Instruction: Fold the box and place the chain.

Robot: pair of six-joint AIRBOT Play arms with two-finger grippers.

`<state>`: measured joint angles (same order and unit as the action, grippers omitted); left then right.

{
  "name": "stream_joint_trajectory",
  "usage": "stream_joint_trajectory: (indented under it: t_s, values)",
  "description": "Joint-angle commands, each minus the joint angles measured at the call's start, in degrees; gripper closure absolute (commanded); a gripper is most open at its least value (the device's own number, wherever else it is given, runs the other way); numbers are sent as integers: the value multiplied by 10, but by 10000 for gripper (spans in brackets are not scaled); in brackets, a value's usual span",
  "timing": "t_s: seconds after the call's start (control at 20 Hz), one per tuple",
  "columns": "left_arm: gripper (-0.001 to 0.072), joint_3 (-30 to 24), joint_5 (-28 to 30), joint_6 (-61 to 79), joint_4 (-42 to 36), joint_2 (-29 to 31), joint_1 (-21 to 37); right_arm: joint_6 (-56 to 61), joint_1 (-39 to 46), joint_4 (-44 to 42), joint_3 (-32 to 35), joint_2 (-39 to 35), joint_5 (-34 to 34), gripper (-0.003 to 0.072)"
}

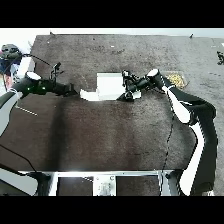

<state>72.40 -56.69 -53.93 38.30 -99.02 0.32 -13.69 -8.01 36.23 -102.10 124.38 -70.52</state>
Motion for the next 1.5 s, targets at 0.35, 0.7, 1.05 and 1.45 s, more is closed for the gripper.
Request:
stream_joint_trajectory:
  t_s: [0.35, 0.7, 1.05, 1.45]
  values:
    - [699, -1, 6, 62, -164, -81, -40, 0, -1, 0, 0, 0, 0, 265]
    - [649, 0, 10, 119, -246, -75, -69, 0, -1, 0, 0, 0, 0, 265]
    - [193, 26, -18, 103, -243, -73, -71, 0, -1, 0, 0, 0, 0, 265]
    - [223, 71, -3, -24, -134, -70, -114, 0, -1, 0, 0, 0, 0, 265]
